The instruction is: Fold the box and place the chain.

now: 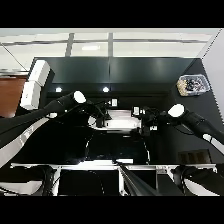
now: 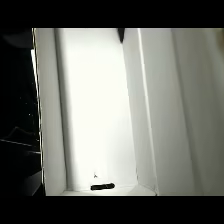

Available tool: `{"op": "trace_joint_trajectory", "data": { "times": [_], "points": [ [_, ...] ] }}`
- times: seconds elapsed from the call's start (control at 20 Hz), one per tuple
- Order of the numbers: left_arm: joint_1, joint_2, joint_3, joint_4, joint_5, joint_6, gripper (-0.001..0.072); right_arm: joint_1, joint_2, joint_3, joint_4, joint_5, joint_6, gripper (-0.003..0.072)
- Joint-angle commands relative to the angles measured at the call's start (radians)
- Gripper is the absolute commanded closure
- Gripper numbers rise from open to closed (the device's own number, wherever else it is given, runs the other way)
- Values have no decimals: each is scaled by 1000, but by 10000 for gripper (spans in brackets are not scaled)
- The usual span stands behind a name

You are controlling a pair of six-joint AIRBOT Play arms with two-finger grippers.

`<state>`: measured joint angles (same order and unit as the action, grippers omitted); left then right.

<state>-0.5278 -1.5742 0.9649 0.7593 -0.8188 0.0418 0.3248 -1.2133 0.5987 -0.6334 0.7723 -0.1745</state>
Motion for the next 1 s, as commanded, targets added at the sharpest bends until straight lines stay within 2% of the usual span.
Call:
{"op": "trace_joint_trajectory", "data": {
  "times": [0.0, 0.95],
  "points": [
    [0, 0, -1, -1, 3, -3, 682, -1, -23, -5, 1, -19, -33, 36],
    [0, 0, -1, -1, 3, -3, 682, -1, -79, -5, -2, -37, -37, 37]
  ]
}}
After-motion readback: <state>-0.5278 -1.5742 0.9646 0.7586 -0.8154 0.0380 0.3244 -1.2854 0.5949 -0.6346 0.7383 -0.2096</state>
